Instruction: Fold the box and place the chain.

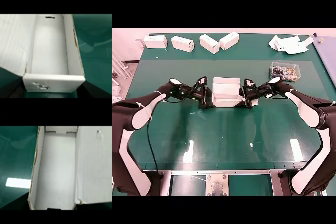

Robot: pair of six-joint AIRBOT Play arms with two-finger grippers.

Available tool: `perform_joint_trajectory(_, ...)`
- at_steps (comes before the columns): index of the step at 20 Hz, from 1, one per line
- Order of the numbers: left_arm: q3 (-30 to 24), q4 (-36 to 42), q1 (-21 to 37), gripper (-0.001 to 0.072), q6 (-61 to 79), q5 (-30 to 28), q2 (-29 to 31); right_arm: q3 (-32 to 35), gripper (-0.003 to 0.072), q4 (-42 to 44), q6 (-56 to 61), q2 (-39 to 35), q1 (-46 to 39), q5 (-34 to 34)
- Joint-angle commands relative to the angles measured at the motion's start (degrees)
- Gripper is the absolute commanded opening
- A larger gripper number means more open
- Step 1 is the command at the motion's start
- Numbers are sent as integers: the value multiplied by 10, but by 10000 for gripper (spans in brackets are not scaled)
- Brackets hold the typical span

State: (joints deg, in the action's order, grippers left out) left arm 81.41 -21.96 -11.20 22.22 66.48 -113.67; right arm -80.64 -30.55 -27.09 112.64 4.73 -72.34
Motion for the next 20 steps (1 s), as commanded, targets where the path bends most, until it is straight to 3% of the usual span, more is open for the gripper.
perform_joint_trajectory(1,1,0,-1,718,0,0,0,0,335,1,0,0,0,1)
perform_joint_trajectory(20,1,-5,-18,717,-36,-17,0,0,335,1,0,0,0,1)
